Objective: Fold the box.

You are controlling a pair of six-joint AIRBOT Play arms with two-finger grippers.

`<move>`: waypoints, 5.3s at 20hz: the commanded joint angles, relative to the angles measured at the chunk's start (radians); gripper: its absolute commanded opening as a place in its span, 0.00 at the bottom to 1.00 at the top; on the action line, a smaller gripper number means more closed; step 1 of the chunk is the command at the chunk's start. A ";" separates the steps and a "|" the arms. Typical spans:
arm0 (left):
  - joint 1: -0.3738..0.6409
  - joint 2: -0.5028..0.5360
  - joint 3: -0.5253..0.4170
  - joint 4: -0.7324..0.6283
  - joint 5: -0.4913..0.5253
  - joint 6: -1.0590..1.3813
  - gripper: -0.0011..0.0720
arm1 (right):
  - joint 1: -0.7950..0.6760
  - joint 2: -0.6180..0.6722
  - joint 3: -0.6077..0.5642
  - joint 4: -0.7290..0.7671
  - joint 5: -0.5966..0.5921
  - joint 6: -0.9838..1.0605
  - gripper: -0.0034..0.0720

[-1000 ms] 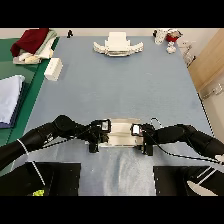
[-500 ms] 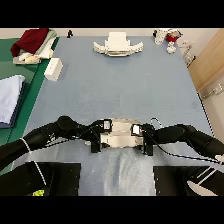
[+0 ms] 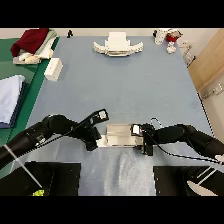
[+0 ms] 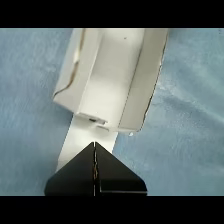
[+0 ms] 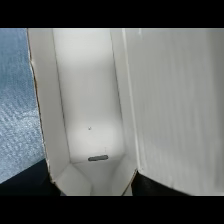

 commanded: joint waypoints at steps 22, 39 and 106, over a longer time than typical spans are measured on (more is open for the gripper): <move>0.014 -0.053 -0.095 -0.147 0.108 -0.782 0.03 | 0.001 0.000 0.001 0.000 0.000 0.000 0.68; 0.045 0.021 -0.051 -0.185 0.068 -0.784 0.71 | 0.000 0.000 0.001 0.000 0.000 0.000 0.68; -0.497 -0.113 0.470 0.655 -0.423 -1.195 0.03 | 0.000 0.000 0.001 0.000 0.000 0.000 0.68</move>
